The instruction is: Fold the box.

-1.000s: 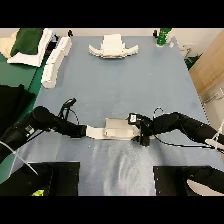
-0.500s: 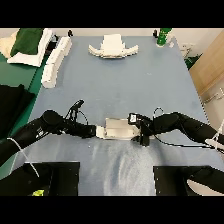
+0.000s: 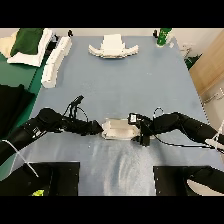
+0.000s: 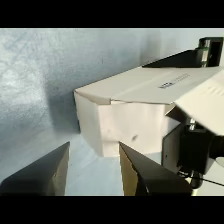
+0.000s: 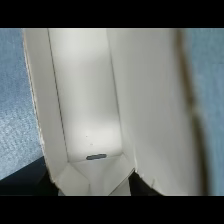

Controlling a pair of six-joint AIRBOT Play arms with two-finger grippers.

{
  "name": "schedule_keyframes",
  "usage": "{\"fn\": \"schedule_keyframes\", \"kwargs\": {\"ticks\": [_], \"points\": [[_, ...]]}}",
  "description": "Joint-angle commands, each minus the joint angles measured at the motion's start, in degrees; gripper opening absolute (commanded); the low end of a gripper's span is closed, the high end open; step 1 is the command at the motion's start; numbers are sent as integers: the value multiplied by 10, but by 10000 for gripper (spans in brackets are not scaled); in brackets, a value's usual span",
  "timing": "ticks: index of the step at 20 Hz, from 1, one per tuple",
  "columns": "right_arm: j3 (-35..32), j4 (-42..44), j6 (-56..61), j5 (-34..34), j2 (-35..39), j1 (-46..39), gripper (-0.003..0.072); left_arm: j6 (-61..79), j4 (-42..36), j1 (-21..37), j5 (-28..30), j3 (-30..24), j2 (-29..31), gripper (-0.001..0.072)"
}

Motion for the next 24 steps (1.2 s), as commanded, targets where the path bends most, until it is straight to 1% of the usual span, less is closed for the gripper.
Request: {"fn": "schedule_keyframes", "kwargs": {"ticks": [1, 3, 6, 9, 11, 13, 16, 18, 19, 21, 24], "points": [[0, 0, 0, 0, 0, 0, 518, -1, -9, 0, 4, 13, 1, 469], [0, 0, 0, 0, 0, 0, 518, 0, -8, 0, 13, 12, -4, 469], [0, 0, 0, 0, 0, 0, 519, 4, -10, -3, 12, 13, -30, 470], [0, 0, 0, 0, 0, 0, 518, 15, -9, -37, 21, 26, -34, 468], [0, 0, 0, 0, 0, 0, 518, -7, 10, -67, 48, 40, -34, 467], [0, 0, 0, 0, 0, 0, 518, -79, 75, -98, 75, 57, -34, 458], [0, 0, 0, 0, 0, 0, 518, -237, 225, -143, 72, 83, -34, 458], [0, 0, 0, 0, 0, 0, 518, -335, 306, -168, 72, 96, -34, 457], [0, 0, 0, 0, 0, 0, 518, -364, 330, -179, 72, 104, -36, 422], [0, 0, 0, 0, 0, 0, 518, -396, 349, -196, 71, 118, -47, 418], [0, 0, 0, 0, 0, 0, 518, -429, 353, -215, 67, 135, -79, 417]]}}
